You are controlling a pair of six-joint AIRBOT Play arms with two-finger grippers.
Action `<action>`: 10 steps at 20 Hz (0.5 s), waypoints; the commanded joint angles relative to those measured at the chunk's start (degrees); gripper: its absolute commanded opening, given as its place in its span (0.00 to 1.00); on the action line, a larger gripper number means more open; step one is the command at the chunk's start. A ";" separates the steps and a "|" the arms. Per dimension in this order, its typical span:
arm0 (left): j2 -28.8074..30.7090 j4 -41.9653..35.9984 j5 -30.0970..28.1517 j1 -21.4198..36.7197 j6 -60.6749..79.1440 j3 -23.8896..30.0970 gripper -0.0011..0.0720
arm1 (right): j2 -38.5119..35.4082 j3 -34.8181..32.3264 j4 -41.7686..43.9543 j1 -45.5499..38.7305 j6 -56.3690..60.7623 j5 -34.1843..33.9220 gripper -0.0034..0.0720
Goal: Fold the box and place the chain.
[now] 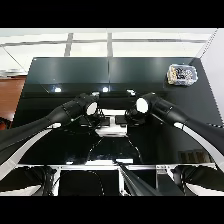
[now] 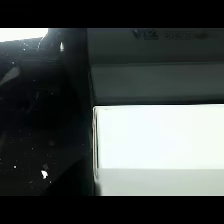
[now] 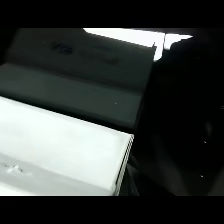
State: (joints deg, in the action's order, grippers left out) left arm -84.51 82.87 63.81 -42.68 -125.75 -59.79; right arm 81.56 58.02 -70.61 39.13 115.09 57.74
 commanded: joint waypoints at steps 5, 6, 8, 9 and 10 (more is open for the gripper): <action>-0.02 -0.02 -0.11 0.00 0.00 -0.02 0.05 | 0.96 1.20 -8.52 3.43 6.88 2.82 0.46; -0.02 -0.02 -0.11 0.00 0.00 -0.02 0.05 | 0.81 1.27 -7.96 3.23 5.20 3.45 0.46; -0.02 -0.02 -0.11 0.00 0.00 -0.02 0.05 | 0.26 1.84 -6.54 2.75 2.01 5.09 0.46; -0.02 0.00 -0.11 0.00 -0.02 -0.02 0.05 | -0.33 1.92 -6.54 2.78 1.40 5.20 0.46; -0.02 0.00 -0.09 0.00 0.00 -0.02 0.05 | -0.94 1.90 -6.51 2.78 0.87 5.27 0.46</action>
State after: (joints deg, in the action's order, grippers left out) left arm -84.51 82.76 63.66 -42.68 -125.75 -59.79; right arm 81.65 59.61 -77.47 41.98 118.43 61.67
